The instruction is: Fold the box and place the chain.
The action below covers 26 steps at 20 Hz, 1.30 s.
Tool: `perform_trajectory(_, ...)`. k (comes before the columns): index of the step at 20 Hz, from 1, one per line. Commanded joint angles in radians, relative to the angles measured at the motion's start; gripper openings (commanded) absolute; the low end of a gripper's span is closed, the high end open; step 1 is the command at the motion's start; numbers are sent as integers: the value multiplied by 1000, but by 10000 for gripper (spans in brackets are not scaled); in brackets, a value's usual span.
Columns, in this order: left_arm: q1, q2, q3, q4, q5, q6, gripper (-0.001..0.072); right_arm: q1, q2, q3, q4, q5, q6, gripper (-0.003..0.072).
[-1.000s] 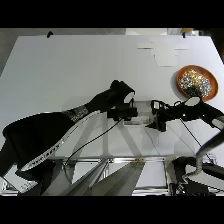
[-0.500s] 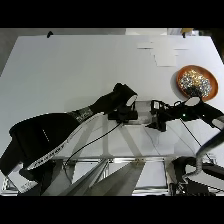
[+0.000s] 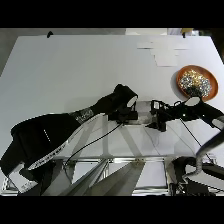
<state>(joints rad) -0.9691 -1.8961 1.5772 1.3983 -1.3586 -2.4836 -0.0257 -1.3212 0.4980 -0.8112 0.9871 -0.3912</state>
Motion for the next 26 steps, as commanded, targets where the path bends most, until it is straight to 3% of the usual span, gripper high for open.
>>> perform_trajectory(1,-1,-4,0,-13,12,-4,1,1,0,0,0,0,0,531)
perform_trajectory(4,0,-3,0,-15,12,-4,1,1,0,0,0,0,0,531)
perform_trajectory(5,0,-2,0,-15,13,-4,40,1,0,0,0,0,0,531)
perform_trajectory(9,17,18,0,-31,3,-3,360,1,0,0,0,0,0,531)
perform_trajectory(10,23,29,0,-32,-3,0,395,1,0,0,0,0,0,531)
perform_trajectory(18,82,151,0,-56,-10,162,392,1,0,0,0,0,0,531)
perform_trajectory(23,153,307,-8,-55,-84,549,392,1,0,0,0,0,0,531)
perform_trajectory(26,198,401,-66,-56,-74,984,422,1,0,0,0,0,0,531)
